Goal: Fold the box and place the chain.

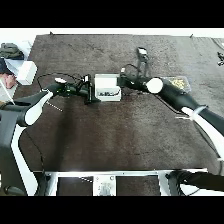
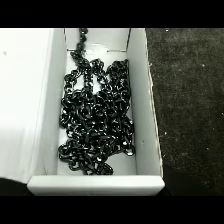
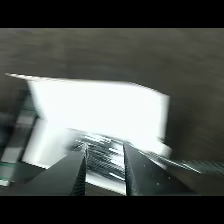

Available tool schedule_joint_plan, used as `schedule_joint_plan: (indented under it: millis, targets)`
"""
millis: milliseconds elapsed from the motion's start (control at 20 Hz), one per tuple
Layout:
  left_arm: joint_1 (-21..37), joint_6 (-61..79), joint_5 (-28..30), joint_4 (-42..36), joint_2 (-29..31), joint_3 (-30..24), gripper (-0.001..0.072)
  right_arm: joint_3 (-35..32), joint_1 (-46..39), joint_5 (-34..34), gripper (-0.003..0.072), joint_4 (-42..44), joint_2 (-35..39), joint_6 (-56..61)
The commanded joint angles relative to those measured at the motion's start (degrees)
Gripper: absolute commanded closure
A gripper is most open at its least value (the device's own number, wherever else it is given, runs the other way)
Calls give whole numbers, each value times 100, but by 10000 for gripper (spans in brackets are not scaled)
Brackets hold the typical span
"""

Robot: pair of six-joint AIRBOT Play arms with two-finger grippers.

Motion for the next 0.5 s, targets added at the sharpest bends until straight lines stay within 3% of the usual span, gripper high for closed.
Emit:
schedule_joint_plan:
  millis: [0, 150, 200, 250, 450]
  targets:
    - [-2, 2, 2, 2, -2, 2, 475, -1429, -870, -393, 412, -39, 822, 332]
    - [-2, 2, 2, 2, -2, 2, 475, -2092, -1733, -483, 412, -37, 938, 540]
    - [-2, 2, 2, 2, -2, 2, 475, -2092, -1895, -496, 409, -37, 813, 538]
    - [-2, 2, 2, 2, -2, 2, 475, -2087, -2031, -599, 345, -35, 664, 540]
    - [-2, 2, 2, 2, -2, 2, 475, -1882, -2249, -988, 350, 229, -120, 538]
